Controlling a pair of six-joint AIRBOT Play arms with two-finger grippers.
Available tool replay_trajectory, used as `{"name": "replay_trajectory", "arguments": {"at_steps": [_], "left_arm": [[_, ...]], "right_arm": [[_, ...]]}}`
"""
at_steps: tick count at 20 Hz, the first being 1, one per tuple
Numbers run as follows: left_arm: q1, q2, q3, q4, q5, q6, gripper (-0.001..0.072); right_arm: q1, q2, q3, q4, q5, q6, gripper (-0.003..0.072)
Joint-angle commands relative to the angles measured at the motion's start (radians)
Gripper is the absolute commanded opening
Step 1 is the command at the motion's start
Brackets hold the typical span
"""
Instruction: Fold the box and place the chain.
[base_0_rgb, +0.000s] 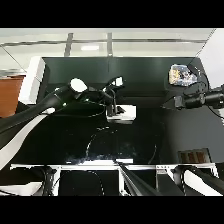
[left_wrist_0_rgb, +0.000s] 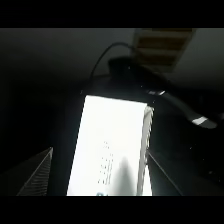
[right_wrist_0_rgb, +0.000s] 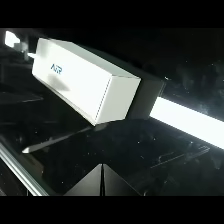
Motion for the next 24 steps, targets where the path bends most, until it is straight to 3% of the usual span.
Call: {"name": "replay_trajectory", "arguments": {"at_steps": [1,12,21,24], "left_arm": [[-0.010,-0.079,0.058,-0.004,-0.028,-0.053,0.0712],[-0.011,-0.119,0.058,0.008,-0.130,-0.053,0.0712],[-0.010,-0.118,0.071,0.019,-0.112,-0.059,0.0712],[-0.011,-0.119,0.082,0.019,-0.043,-0.060,0.0712]], "right_arm": [[-0.002,0.002,-0.006,0.010,-0.006,-0.010,0.0013],[-0.002,0.002,-0.006,0.010,-0.012,-0.026,0.0013],[-0.002,0.002,-0.006,0.010,-0.012,-0.028,0.0013],[-0.002,0.002,-0.006,0.010,-0.012,-0.028,0.0013]]}}
